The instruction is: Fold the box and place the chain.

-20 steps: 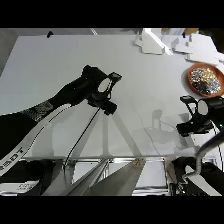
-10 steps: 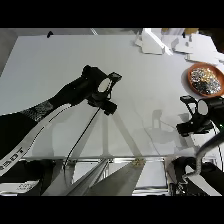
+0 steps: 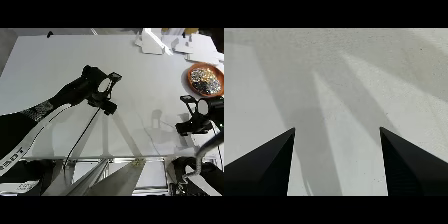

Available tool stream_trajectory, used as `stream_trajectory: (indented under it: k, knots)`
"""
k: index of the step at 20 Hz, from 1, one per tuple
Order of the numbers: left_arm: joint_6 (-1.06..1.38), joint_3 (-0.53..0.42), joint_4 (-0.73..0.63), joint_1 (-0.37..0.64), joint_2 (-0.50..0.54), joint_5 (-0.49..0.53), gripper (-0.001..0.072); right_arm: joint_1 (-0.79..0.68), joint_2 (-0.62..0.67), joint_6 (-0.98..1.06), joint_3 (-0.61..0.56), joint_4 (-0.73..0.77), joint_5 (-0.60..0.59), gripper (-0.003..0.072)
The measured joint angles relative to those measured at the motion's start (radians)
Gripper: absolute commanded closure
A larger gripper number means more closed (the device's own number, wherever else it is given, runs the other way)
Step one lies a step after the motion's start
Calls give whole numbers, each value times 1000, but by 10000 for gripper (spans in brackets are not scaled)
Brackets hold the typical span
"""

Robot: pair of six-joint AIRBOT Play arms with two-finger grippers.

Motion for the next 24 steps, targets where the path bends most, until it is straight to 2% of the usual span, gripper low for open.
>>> stream_trajectory:
  k: [1, 2, 3, 7, 10, 13, 15, 16, 17, 18, 20, 22, 23, 24]
  knots:
    - [0, 0, 0, 0, 0, 0, 129, 0, 0, -24, 21, 16, 18, 249]
    - [0, 0, 0, 0, 0, 0, 129, 0, 0, -57, 55, 34, 37, 425]
    - [0, 0, 0, 0, 0, 0, 129, 0, 0, -92, 98, 44, 53, 543]
    - [0, 0, 0, 0, 0, 0, 129, -29, -1, -204, 338, -15, 64, 536]
    - [0, 0, 0, 0, 0, 0, 129, -152, -17, -226, 489, -67, -20, 365]
    - [0, 0, 0, 0, 0, 0, 129, -349, -80, -236, 557, -87, -98, 264]
    - [0, 0, 0, 0, 0, 0, 129, -483, -146, -238, 576, -94, -138, 295]
    - [0, 0, 0, 0, 0, 0, 129, -549, -182, -243, 582, -96, -160, 340]
    - [0, 0, 0, 0, 0, 0, 129, -608, -214, -252, 586, -98, -174, 420]
    - [0, 0, 0, 0, 0, 0, 129, -664, -245, -268, 589, -100, -182, 451]
    - [0, 0, 0, 0, 0, 0, 129, -779, -304, -316, 593, -101, -192, 469]
    - [0, 0, 0, 0, 0, 0, 129, -878, -351, -381, 595, -100, -201, 439]
    - [0, 0, 0, 0, 0, 0, 129, -922, -371, -424, 595, -96, -206, 364]
    - [0, 0, 0, 0, 0, 0, 129, -963, -388, -482, 596, -82, -209, 345]
